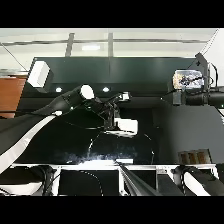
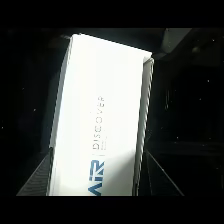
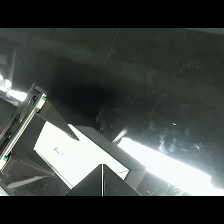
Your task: Fold the box and place the chain.
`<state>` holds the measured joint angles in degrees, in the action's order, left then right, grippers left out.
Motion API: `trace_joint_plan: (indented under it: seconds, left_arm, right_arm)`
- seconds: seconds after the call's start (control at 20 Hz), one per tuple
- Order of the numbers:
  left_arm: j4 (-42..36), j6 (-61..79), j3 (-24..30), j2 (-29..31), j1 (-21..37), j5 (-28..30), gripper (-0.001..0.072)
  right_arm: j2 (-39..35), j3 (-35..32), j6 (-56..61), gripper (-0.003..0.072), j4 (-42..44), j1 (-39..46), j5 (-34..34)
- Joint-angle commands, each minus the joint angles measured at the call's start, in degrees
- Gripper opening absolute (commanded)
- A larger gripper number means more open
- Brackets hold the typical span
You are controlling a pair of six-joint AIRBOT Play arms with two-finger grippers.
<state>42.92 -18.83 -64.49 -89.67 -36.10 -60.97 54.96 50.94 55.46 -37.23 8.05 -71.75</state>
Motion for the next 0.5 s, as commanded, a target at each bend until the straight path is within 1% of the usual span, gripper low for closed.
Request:
trace_joint_plan:
  seconds: [0.0, 0.15, 0.45]
  left_arm:
    - [0.1, 1.9, -0.2, -0.3, -0.1, -1.0, 0.0707]
    - [0.1, 5.6, -0.2, -0.3, -0.1, -1.0, 0.0708]
    - [0.1, 6.9, -0.2, -0.3, -0.2, -1.0, 0.0711]
  right_arm:
    - [0.0, 0.1, -0.4, 0.0008, 0.0, 0.0, 0.1]
    - [0.0, 0.1, -0.4, 0.0008, -0.1, 0.0, 0.2]
    - [0.0, 0.0, -0.4, 0.0008, -0.9, 0.0, 0.3]
